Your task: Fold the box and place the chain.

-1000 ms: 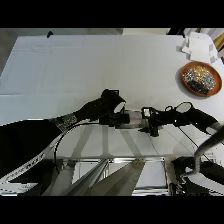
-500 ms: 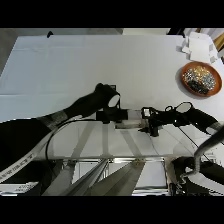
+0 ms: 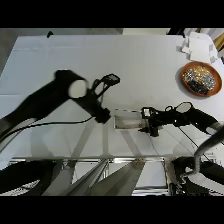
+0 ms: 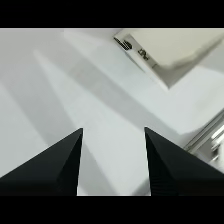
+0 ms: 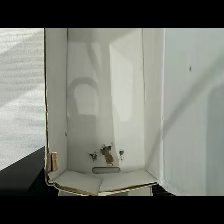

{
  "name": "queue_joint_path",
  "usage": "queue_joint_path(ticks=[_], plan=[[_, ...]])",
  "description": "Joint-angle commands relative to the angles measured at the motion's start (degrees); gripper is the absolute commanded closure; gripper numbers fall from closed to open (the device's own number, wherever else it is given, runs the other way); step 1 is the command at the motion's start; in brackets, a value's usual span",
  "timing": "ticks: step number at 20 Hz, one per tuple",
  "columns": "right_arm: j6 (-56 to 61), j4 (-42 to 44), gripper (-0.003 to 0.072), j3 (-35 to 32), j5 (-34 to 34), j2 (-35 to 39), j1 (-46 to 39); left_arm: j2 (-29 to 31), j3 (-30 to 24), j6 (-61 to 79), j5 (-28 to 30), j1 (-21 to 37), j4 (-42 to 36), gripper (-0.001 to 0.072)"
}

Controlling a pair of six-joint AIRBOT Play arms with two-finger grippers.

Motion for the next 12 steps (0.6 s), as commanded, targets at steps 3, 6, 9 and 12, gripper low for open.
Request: queue_joint_path(ticks=[3,6,9,12], plan=[[0.0,0.0,0.028,0.0,0.0,0.0,0.0,11.1,-20.0,61.2,8.4,10.1,-17.4,0.0172],[0.0,0.0,0.028,0.0,0.0,0.0,0.0,8.5,-26.3,78.2,11.9,15.6,-29.7,0.0172],[0.0,0.0,0.028,0.0,0.0,0.0,0.0,2.7,-26.4,81.2,16.2,17.0,-39.4,0.0119],[0.0,0.0,0.028,0.0,0.0,0.0,0.0,-3.7,-26.3,91.2,23.4,15.8,-46.5,0.0006]])
